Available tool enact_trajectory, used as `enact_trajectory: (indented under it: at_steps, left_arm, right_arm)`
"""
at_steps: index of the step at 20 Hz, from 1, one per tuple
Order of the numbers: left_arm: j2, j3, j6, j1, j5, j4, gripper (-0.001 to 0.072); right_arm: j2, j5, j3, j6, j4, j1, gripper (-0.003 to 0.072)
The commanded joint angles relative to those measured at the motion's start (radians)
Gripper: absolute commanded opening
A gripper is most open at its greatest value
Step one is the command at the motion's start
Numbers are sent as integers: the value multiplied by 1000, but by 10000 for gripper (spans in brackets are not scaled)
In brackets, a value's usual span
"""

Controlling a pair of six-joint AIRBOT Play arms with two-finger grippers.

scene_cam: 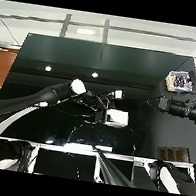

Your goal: Fold the box and place the chain.

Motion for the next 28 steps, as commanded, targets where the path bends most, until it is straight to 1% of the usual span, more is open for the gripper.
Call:
enact_trajectory:
  at_steps: [1, 6, 11, 15, 23, 25, 28]
  left_arm:
    - [-16, 8, -42, -5, 1, 9, 706]
    - [-16, 8, -52, -6, -23, 9, 706]
    - [-16, 8, -52, -31, -26, 15, 706]
    - [-16, 8, -52, -52, -21, 68, 706]
    - [-16, 8, -75, -89, 15, 69, 707]
    - [-16, 8, -129, -95, 32, 91, 707]
    - [-16, 8, -197, -106, 39, 165, 708]
  right_arm:
    - [1, -19, 0, 0, -8, 0, 16]
    - [1, -24, 0, 0, -8, 0, 15]
    - [1, -24, 0, 0, -8, 0, 16]
    - [1, -27, 0, 0, -8, 0, 16]
    - [1, -27, 0, 0, -8, 0, 16]
    - [1, -27, 0, 0, -8, 0, 16]
    - [1, -27, 0, 0, -8, 0, 16]
